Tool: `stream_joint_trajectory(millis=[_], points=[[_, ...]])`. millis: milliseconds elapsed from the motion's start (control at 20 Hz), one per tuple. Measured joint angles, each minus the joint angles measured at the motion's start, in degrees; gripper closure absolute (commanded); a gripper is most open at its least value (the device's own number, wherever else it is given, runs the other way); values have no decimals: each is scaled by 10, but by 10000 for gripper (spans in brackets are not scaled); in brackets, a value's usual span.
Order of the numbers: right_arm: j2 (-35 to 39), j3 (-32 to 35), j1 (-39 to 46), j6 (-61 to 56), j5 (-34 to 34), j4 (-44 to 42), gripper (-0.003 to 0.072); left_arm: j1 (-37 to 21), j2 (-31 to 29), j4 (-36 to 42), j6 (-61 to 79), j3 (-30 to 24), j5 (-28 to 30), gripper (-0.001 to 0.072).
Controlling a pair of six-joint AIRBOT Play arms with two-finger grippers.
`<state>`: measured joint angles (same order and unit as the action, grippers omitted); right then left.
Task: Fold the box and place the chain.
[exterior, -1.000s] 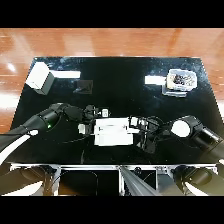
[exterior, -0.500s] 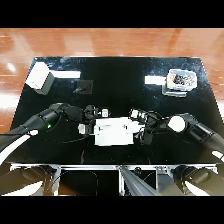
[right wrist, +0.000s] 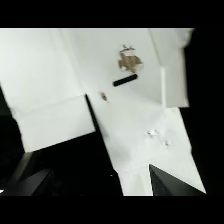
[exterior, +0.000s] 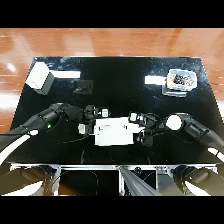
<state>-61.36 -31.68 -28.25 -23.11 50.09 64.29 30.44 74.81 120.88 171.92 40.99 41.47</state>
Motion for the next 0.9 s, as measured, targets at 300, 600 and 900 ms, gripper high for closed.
stream_joint_trajectory(millis=[300,600,900], points=[[2,0,-52,42,-7,43,-28,0,0,0,0,0,-1,688],[2,11,-92,79,-55,61,-28,0,0,-6,0,9,5,688],[3,31,-113,116,-96,41,-28,0,0,-7,0,13,13,688]])
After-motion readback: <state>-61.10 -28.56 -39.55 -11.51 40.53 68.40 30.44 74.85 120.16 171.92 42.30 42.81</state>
